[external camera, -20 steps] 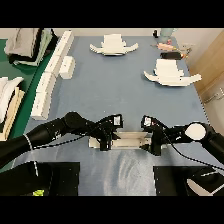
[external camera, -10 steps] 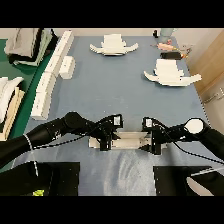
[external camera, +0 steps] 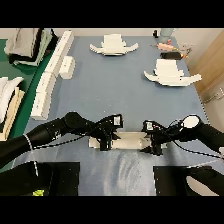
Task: Fold the box.
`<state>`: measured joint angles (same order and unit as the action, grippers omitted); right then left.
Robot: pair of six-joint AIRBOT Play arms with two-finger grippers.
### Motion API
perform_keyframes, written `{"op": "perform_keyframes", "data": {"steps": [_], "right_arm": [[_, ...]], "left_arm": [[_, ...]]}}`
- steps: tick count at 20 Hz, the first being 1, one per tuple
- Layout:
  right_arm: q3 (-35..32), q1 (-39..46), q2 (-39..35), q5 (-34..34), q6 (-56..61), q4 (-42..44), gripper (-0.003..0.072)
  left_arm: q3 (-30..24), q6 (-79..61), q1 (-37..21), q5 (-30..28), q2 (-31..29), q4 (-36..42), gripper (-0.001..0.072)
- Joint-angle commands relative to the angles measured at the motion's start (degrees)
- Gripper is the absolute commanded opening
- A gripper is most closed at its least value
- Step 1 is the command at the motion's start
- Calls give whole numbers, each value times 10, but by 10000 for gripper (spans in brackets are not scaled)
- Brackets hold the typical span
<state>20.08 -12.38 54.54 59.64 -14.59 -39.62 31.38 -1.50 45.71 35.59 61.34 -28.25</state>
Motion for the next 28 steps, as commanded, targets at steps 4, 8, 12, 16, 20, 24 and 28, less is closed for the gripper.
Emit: {"op": "perform_keyframes", "data": {"steps": [4,8,12,16,20,24,28], "right_arm": [[0,2,9,2,-19,2,702],[0,2,9,-9,-19,4,631],[0,2,33,-12,-19,9,632],[0,1,37,-17,-19,19,631],[-1,1,37,-15,-17,15,576],[-14,1,36,-16,-13,10,578],[-14,1,31,-19,-12,10,596]], "left_arm": [[0,0,0,0,0,0,15],[0,0,0,0,0,0,15],[0,0,0,0,0,0,15],[0,0,0,0,0,0,15],[0,0,0,0,0,0,15],[0,0,0,0,0,0,15],[0,0,0,0,0,0,15]]}}
